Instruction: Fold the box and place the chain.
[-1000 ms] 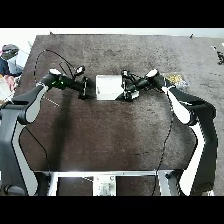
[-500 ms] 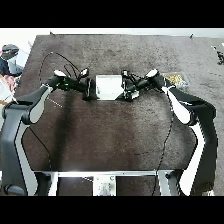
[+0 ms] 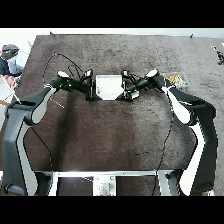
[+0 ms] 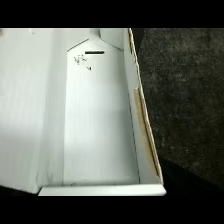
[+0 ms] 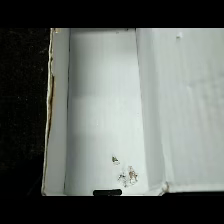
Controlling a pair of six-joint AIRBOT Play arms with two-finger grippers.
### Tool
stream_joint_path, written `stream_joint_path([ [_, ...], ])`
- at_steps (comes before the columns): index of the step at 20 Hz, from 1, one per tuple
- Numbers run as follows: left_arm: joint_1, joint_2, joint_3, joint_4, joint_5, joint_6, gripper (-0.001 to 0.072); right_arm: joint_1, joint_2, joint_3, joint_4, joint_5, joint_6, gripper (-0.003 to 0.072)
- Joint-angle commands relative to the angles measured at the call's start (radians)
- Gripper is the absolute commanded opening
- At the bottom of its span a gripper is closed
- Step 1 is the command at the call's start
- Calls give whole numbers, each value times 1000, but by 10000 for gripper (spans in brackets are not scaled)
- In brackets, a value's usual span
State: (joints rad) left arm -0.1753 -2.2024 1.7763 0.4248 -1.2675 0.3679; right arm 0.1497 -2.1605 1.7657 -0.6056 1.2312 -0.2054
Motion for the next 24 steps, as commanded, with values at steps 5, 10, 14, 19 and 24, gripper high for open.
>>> stream_joint_path([
  [5,-5,-2,-7,41,15,-27,720,1,-1,0,0,0,0,461],
  [10,-5,-2,-7,39,37,-27,720,1,-1,0,0,0,0,461],
  [14,-5,-2,-7,39,37,-27,720,1,-1,0,0,0,0,461],
  [19,-5,-2,-7,43,35,-27,575,1,-1,0,0,0,0,461],
  [24,-5,-2,-7,48,37,-27,407,1,-1,0,0,0,0,462],
])
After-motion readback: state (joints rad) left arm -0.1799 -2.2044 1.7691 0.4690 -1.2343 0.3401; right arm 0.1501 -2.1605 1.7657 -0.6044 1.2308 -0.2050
